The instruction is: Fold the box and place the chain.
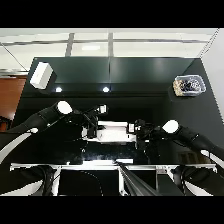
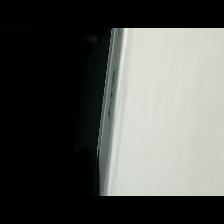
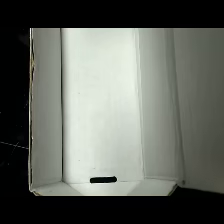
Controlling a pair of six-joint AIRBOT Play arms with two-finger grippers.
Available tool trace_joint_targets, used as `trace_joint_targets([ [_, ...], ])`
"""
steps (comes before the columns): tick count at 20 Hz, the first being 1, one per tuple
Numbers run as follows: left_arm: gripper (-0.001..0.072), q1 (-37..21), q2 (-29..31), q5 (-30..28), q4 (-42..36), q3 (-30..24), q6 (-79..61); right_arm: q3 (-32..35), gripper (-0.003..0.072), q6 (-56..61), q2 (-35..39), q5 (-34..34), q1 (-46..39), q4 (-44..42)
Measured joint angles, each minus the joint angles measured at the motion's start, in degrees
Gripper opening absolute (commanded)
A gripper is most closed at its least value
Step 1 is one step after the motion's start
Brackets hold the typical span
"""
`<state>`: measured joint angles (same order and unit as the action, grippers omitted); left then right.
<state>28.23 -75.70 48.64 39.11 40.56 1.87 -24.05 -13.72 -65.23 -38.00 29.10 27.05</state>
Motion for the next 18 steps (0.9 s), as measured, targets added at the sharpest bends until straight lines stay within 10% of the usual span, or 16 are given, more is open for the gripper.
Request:
trace_joint_targets([
  [18, 0.0025, 0.0, 0.0, -0.2, 0.0, 0.0, 0.0, -0.1, 0.0707, 3.2, -0.2, 0.8, 0.0, 2.5],
])
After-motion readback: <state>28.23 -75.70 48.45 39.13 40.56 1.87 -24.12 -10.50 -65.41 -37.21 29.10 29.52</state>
